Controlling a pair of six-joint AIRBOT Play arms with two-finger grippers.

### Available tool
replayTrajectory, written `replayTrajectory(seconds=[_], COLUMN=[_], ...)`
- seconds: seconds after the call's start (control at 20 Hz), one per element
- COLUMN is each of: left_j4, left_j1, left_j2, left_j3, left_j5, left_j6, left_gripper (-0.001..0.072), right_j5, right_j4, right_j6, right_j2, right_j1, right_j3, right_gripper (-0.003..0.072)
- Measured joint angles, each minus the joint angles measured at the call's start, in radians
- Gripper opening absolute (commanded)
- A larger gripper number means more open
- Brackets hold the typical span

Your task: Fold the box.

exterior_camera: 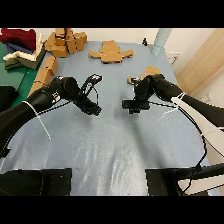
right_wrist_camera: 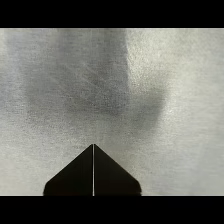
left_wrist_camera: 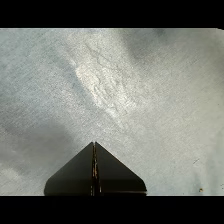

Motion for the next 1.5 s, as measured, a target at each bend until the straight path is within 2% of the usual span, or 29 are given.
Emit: replayTrajectory(seconds=[0.5,0.7,0.75,0.8,0.85,0.9,1.05,1.15,1.35,1.5], left_j4=[0.000,0.000,0.000,0.000,0.000,0.000,0.000,-0.001,-0.004,-0.004], left_j1=[0.000,0.000,0.000,0.000,-0.001,-0.002,-0.001,-0.002,-0.002,-0.002], left_j2=[0.000,0.000,0.000,0.000,0.000,-0.002,-0.005,-0.006,-0.007,-0.007], left_j3=[0.000,0.000,0.000,0.000,0.000,0.000,0.000,0.000,0.000,0.000], left_j5=[0.000,0.000,0.000,0.002,0.008,0.022,0.068,0.089,0.109,0.116], left_j6=[0.000,-0.001,-0.001,-0.001,-0.001,-0.001,-0.001,-0.001,-0.001,-0.003], left_gripper=[0.0013,0.0014,0.0014,0.0014,0.0014,0.0014,0.0014,0.0014,0.0014,0.0015], right_j5=[0.004,0.072,0.084,0.094,0.104,0.111,0.114,0.105,0.098,0.101], right_j4=[0.000,0.007,0.016,0.014,-0.003,-0.053,-0.214,-0.224,0.020,0.184], right_j6=[0.000,0.000,0.000,-0.005,-0.013,-0.023,-0.050,-0.114,-0.315,-0.430], right_j2=[0.000,-0.004,-0.005,-0.006,-0.006,-0.007,-0.028,-0.070,-0.208,-0.325], right_j1=[0.000,0.000,0.001,0.000,-0.008,-0.027,-0.179,-0.342,-0.672,-0.838], right_j3=[0.000,0.000,0.001,0.006,0.018,0.040,0.158,0.253,0.424,0.520], right_gripper=[0.0007,0.0007,0.0062,0.0260,0.0308,0.0308,0.0308,0.0309,0.0309,0.0308])
